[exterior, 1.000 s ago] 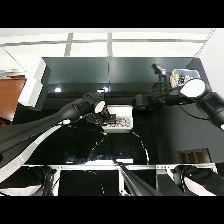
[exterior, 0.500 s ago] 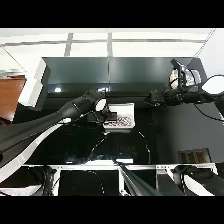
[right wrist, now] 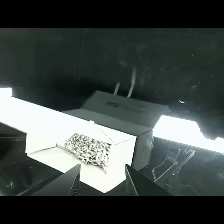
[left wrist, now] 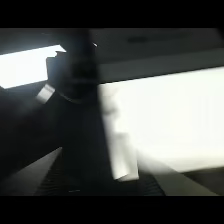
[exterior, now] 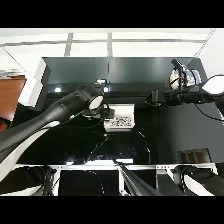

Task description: Fold the box and place the chain.

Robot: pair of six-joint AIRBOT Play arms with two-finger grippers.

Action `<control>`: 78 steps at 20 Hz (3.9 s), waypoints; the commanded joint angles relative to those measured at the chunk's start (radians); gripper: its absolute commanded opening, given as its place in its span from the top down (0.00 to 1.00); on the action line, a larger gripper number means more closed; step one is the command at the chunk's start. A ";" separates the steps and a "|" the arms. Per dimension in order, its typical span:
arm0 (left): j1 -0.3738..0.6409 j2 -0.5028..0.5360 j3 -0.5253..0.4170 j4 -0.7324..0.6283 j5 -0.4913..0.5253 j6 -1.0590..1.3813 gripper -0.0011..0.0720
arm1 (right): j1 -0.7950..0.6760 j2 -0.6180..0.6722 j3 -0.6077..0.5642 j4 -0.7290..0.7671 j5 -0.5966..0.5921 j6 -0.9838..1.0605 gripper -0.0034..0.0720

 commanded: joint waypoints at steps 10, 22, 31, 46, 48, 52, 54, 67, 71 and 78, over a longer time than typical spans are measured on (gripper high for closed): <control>0.655 0.358 -0.634 -0.993 0.175 1.547 0.21 | -0.001 0.000 -0.003 -0.023 -0.030 0.005 0.53; 0.440 0.020 -0.471 -0.931 0.337 2.314 0.01 | -0.001 0.000 -0.005 -0.026 -0.045 0.005 0.53; 0.387 -0.105 -0.375 -1.014 0.376 2.314 0.01 | -0.001 0.000 -0.005 -0.027 -0.045 0.005 0.53; 0.357 -0.112 -0.350 -1.032 0.376 2.390 0.01 | -0.001 0.000 -0.005 -0.030 -0.053 0.005 0.53; 0.352 -0.112 -0.350 -1.035 0.376 2.390 0.01 | -0.001 0.000 -0.005 -0.030 -0.053 0.005 0.53; 0.338 -0.112 -0.351 -1.043 0.396 2.389 0.28 | -0.001 0.000 -0.005 -0.042 -0.066 0.005 0.53; 0.339 -0.112 -0.350 -1.044 0.406 2.389 0.52 | 0.000 0.000 -0.015 -0.063 -0.120 0.005 0.52; 0.339 -0.112 -0.350 -1.085 0.407 2.384 0.52 | 0.194 -0.235 0.013 0.061 -0.261 -0.700 0.02; 0.339 -0.112 -0.350 -1.085 0.407 2.384 0.52 | 0.201 -0.193 0.016 0.064 -0.242 -1.020 0.02; 0.339 -0.112 -0.351 -1.085 0.406 2.384 0.52 | 0.237 -0.193 0.015 -0.002 -0.116 -1.089 0.02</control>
